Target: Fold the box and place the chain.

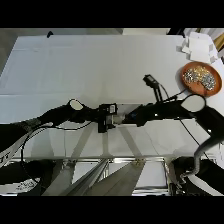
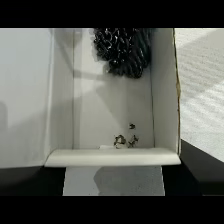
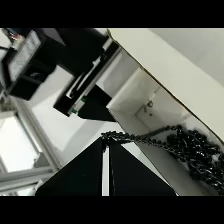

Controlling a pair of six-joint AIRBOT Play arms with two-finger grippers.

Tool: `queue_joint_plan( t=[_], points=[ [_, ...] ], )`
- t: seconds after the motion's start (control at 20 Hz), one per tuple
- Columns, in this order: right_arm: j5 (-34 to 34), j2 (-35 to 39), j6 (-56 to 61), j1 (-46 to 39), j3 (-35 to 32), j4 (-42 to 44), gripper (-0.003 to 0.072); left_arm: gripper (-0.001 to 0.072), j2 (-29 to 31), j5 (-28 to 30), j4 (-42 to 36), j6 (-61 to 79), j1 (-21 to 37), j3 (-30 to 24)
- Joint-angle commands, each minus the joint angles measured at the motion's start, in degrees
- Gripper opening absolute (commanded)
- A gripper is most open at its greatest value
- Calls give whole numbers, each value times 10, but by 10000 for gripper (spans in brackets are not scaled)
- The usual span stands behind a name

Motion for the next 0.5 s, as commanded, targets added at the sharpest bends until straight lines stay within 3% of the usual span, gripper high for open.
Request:
queue_joint_plan(
  t=[0.0,0.05,0.15,0.45],
  points=[
    [-13,-47,0,24,0,-6,15,333,0,0,0,0,0,0],
    [-14,-48,0,25,0,-6,52,333,0,0,0,0,0,0],
    [-13,-42,0,23,0,-4,199,333,0,0,0,0,0,0],
    [39,73,18,-53,0,-17,193,333,0,0,0,0,0,0]
  ],
)
